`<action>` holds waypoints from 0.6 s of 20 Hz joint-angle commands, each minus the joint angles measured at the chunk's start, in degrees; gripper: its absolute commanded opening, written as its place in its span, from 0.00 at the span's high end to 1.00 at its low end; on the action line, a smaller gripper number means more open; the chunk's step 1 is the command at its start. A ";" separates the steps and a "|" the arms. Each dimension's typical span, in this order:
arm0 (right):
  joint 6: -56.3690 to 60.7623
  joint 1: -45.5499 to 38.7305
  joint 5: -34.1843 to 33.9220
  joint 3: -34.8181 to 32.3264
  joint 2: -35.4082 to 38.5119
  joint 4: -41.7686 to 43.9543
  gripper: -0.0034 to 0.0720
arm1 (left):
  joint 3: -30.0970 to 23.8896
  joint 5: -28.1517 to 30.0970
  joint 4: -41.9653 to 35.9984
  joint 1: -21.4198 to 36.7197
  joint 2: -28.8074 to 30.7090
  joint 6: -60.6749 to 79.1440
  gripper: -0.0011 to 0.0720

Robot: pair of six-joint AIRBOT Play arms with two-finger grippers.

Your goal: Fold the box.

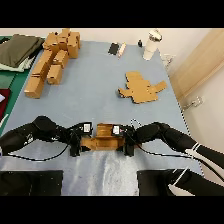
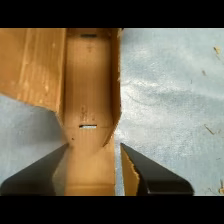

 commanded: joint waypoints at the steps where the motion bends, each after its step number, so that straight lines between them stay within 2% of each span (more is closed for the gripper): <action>1: 0.02 0.00 0.00 0.04 -0.04 0.00 0.29 | -0.15 1.25 -1.73 -1.68 -0.90 1.95 0.39; 2: 0.02 0.00 0.00 0.04 -0.04 0.00 0.29 | -0.15 1.75 -1.73 -1.66 -0.90 1.92 0.40; 3: 0.02 0.00 0.00 0.04 -0.04 0.00 0.29 | -0.15 2.08 -1.75 -1.66 -0.90 1.95 0.58; 4: 0.02 0.00 0.00 0.04 -0.04 0.00 0.29 | -0.15 2.34 -2.16 -1.68 -0.92 1.95 0.62; 6: 0.02 0.00 0.00 0.04 -0.04 0.00 0.29 | -0.15 2.40 -4.09 -1.81 -0.92 1.99 0.62; 8: 0.02 0.02 0.00 0.04 -0.04 -0.02 0.29 | -0.15 3.93 -4.81 -2.51 -1.16 2.14 0.70; 12: 0.02 0.00 0.00 0.04 -0.04 -0.02 0.29 | -0.15 5.01 -5.35 -3.85 -3.34 2.19 0.70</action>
